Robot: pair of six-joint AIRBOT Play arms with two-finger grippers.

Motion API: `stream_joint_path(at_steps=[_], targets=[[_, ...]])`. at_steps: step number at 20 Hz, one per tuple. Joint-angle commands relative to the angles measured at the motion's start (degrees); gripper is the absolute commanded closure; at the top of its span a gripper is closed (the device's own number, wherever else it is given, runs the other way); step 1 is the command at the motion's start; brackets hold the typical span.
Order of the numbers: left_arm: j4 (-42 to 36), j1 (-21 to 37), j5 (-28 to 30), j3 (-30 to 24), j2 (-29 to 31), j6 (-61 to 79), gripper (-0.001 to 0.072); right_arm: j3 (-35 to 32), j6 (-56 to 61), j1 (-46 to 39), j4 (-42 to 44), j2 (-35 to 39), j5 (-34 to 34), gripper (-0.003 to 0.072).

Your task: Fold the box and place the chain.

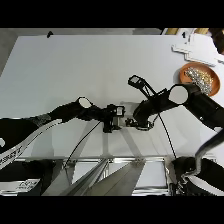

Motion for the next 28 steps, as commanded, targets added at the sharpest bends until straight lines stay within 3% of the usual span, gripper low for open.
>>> stream_joint_path(at_steps=[1, 4, 13, 21, 28], targets=[[0.0, 0.0, 0.0, 0.0, 0.0, 0.0, 0.0459, 0.0, -5.1, -3.3, -2.8, 4.0, 7.2, 0.0529], [0.0, 0.0, 0.0, 0.0, 0.0, 0.0, 0.0459, -1.1, -6.3, -7.0, -6.0, 6.9, 12.3, 0.0528], [0.0, 0.0, 0.0, 0.0, 0.0, 0.0, 0.0459, -11.3, -10.9, -7.8, -4.4, 7.8, 8.1, 0.0501], [0.0, 0.0, 0.0, 0.0, 0.0, 0.0, 0.0459, -12.4, -11.0, -4.4, -5.3, 6.8, -0.7, 0.0504], [0.0, 0.0, 0.0, 0.0, 0.0, 0.0, 0.0459, -12.4, -10.6, -4.4, -6.5, 6.6, 2.9, 0.0510]])
